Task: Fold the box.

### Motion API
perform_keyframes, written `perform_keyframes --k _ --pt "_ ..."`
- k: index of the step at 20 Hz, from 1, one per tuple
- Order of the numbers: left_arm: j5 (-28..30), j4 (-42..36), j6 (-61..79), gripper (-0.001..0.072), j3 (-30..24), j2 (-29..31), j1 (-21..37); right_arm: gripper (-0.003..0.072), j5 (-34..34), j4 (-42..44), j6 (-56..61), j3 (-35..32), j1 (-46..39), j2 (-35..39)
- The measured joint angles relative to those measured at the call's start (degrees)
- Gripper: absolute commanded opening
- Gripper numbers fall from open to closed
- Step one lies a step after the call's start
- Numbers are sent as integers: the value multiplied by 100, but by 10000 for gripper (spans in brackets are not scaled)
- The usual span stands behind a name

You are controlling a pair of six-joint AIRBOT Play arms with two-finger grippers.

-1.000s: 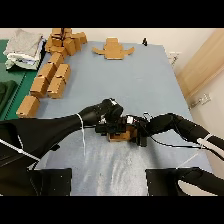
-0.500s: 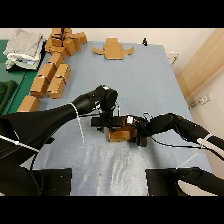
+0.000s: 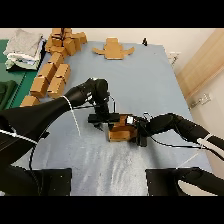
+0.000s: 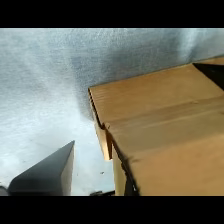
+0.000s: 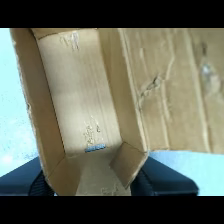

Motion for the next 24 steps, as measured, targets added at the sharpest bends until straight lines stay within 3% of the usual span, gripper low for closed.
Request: perform_keyframes --k 12,13,14,20,24 --pt "-658 -474 931 359 0 -4 1115 600 -2 0 0 0 0 0" --pt "-671 -435 1084 214 0 -11 1152 600 -2 -2 -2 0 0 0" --pt "-662 -380 1241 15 0 -24 1165 600 -2 0 0 0 0 0" --pt "-531 85 3187 11 -61 -57 1154 600 -2 -2 0 0 0 0" --pt "-667 -13 4334 11 -678 332 1517 600 -2 0 -2 0 0 0"
